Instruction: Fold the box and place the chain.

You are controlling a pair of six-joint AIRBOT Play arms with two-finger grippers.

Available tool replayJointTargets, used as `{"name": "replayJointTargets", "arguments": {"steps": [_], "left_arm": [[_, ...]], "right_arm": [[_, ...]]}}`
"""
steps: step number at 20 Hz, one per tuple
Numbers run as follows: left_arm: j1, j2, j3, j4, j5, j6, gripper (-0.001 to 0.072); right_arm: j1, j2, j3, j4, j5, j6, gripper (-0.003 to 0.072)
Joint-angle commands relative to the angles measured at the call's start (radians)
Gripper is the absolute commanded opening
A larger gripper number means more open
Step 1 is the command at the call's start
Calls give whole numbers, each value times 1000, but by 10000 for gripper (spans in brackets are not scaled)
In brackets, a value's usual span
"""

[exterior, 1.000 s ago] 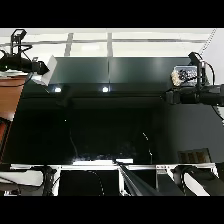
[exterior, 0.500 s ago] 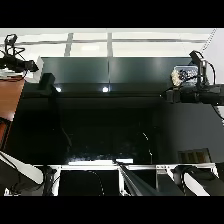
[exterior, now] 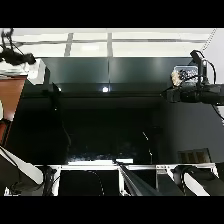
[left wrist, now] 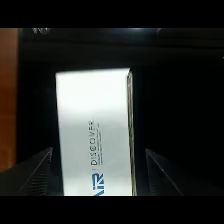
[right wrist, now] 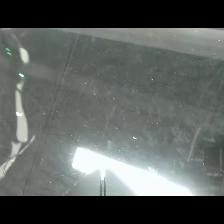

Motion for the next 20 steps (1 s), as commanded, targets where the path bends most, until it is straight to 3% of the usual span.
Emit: {"name": "replayJointTargets", "arguments": {"steps": [1,3,5,6,8,10,12,14,16,20], "left_arm": [[-32,116,59,10,-53,-79,626],[-53,241,-36,-79,-151,-126,25],[-92,355,-179,-207,-283,-110,25],[-127,417,-266,-232,-300,-82,25],[-220,597,-520,-203,-190,-64,25],[-302,821,-839,-191,-3,-68,25],[-344,1025,-1157,-153,138,-92,26],[-337,1179,-1395,-100,187,-91,26],[-316,1291,-1516,-91,213,-90,27],[-300,1384,-1545,-102,237,-91,28]], "right_arm": [[3,-1,0,3,-34,-7,21],[33,-4,0,1,-106,-35,22],[88,-18,-1,-5,-191,-88,21],[111,-31,-4,-17,-230,-111,21],[137,-66,-19,-109,-267,-97,21],[136,-95,-54,-157,-285,3,20],[135,-97,-107,-208,-385,20,21],[132,-97,-135,-285,-434,19,21],[132,-97,-135,-290,-427,19,21],[132,-97,-134,-290,-427,19,21]]}}
